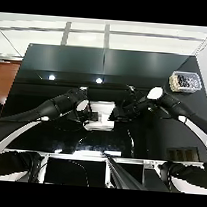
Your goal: Fold the box and place the chain.
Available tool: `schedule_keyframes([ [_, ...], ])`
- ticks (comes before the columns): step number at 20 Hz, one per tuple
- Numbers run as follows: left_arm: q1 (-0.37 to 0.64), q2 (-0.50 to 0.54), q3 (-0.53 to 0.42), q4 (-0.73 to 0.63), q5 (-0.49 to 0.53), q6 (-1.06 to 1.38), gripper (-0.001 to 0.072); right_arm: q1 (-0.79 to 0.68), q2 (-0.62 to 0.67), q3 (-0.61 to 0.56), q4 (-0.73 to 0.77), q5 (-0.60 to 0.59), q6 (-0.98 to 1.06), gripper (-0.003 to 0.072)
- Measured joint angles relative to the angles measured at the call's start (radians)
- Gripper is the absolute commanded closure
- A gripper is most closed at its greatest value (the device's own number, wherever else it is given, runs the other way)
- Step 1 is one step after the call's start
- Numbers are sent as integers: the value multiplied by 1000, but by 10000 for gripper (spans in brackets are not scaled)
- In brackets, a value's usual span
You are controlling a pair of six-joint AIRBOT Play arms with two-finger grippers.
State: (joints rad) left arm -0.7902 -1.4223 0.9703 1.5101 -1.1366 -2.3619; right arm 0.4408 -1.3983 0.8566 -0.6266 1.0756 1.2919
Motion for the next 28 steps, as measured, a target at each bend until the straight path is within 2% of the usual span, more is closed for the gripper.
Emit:
schedule_keyframes([
  [5,0,0,0,0,2,2,681,113,0,63,-257,-60,266,253],
  [6,0,0,0,-1,2,2,681,138,0,75,-319,-66,332,321],
  [8,0,0,0,-1,2,2,681,183,-1,95,-430,-76,446,321],
  [9,0,0,0,-1,2,2,681,204,-1,104,-476,-77,498,379],
  [12,0,0,0,-1,2,2,681,266,-16,138,-591,-72,629,379],
  [17,0,0,0,-1,3,2,681,332,-54,178,-709,-32,778,380],
  [22,0,0,0,-2,3,2,681,349,-87,188,-746,-12,856,381],
  [23,0,0,0,-2,3,1,681,350,-93,190,-751,-10,863,520],
  [24,0,0,0,-4,4,1,681,351,-98,191,-751,-10,871,558],
  [25,0,0,0,-5,6,0,681,352,-102,194,-751,-11,879,658],
  [28,0,0,1,-9,2,-3,681,353,-110,206,-757,-8,890,671],
])
